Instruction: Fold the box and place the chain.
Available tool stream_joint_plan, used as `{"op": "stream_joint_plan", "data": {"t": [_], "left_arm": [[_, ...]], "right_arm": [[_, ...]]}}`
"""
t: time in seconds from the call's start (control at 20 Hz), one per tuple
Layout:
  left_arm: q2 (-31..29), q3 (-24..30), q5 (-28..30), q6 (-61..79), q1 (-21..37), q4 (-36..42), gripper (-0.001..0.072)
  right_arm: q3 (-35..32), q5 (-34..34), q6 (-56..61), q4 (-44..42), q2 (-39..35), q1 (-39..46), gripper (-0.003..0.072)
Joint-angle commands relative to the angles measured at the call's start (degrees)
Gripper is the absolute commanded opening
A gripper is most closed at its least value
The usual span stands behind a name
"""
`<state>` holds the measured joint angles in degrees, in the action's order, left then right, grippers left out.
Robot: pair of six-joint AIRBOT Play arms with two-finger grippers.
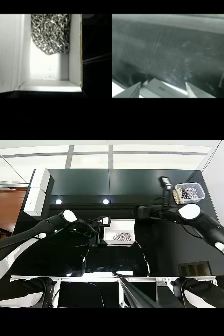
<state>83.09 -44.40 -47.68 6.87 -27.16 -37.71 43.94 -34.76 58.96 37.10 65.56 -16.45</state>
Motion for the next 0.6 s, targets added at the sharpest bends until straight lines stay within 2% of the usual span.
{"op": "stream_joint_plan", "data": {"t": [0.0,0.1,0.2,0.4,0.55], "left_arm": [[-0.04,0.00,0.74,-1.14,0.02,-0.22,0.0352],[-0.04,0.00,0.74,-1.11,0.02,-0.20,0.0352],[-0.04,0.00,0.70,-1.11,0.00,-0.17,0.0352],[-0.04,0.00,0.72,-1.11,0.00,-0.20,0.0352],[-0.04,0.00,0.74,-1.11,-0.02,-0.20,0.0352]], "right_arm": [[3.41,-6.16,-14.29,-0.46,5.64,-3.06,0.0632],[3.45,-10.56,-26.86,3.63,5.51,-3.04,0.0632],[3.45,-13.42,-34.53,4.85,5.53,-3.13,0.0632],[3.48,-19.74,-44.94,4.76,5.51,-4.72,0.0632],[3.48,-20.28,-47.71,4.72,5.51,-6.23,0.0632]]}}
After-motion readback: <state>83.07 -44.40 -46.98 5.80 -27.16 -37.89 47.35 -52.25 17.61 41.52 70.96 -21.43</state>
